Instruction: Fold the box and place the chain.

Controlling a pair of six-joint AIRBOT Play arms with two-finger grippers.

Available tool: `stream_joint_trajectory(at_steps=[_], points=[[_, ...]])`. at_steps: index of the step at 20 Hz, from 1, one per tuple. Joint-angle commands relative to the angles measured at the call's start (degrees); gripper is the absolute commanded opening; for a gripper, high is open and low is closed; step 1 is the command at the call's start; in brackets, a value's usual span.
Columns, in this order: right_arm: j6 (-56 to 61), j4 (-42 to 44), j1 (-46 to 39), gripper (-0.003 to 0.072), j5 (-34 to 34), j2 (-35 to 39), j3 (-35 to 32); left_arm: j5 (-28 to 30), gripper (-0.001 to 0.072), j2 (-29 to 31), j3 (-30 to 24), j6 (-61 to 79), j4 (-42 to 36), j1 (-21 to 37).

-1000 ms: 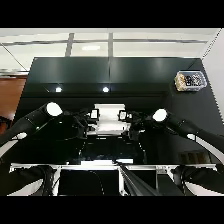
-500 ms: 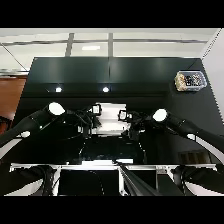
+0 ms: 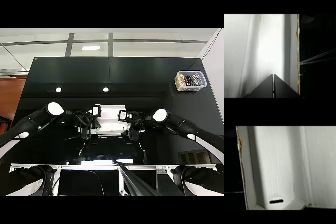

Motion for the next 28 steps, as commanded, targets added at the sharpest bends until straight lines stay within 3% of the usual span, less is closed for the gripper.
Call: stream_joint_trajectory(at_steps=[1, 5, 8, 10, 13, 16, 20, 24, 28], points=[[0.07, 0.02, 0.07, 0.0192, 0.02, -0.04, 0.02, -1.18, 0.0023, 4.59, 0.04, -3.23, 8.83, 2.23], [0.04, 0.02, 0.07, 0.0192, 0.02, -0.04, 0.02, -1.03, 0.0023, 15.02, 0.04, -29.46, 17.07, 10.71], [0.07, 0.02, 0.07, 0.0192, 0.02, -0.04, 0.02, -3.3, 0.0023, 17.2, -0.04, -59.36, 23.67, 21.05], [0.07, 0.02, 0.07, 0.0192, 0.02, -0.04, 0.02, -7.45, 0.0024, 15.78, -0.48, -74.25, 21.24, 27.91], [0.07, 0.02, 0.07, 0.0192, 0.02, -0.04, 0.02, -17.03, 0.0024, 9.92, -2.1, -76.04, 8.57, 33.79], [0.07, 0.02, 0.07, 0.0192, 0.02, -0.04, 0.02, -20.55, 0.0021, 1.27, -1.79, -71.95, 6.16, 32.09], [0.07, 0.02, 0.07, 0.0192, 0.02, -0.04, 0.02, -19.87, 0.0022, -7.32, -1.81, -71.97, 4.28, 24.81], [0.07, 0.02, 0.07, 0.0192, 0.02, -0.04, 0.02, -14.84, 0.0022, -8.74, -1.81, -71.73, 0.68, 19.91], [0.07, 0.02, 0.07, 0.0192, 0.02, -0.04, 0.02, -14.08, 0.0021, -8.74, -1.79, -71.73, 1.14, 20.5]])
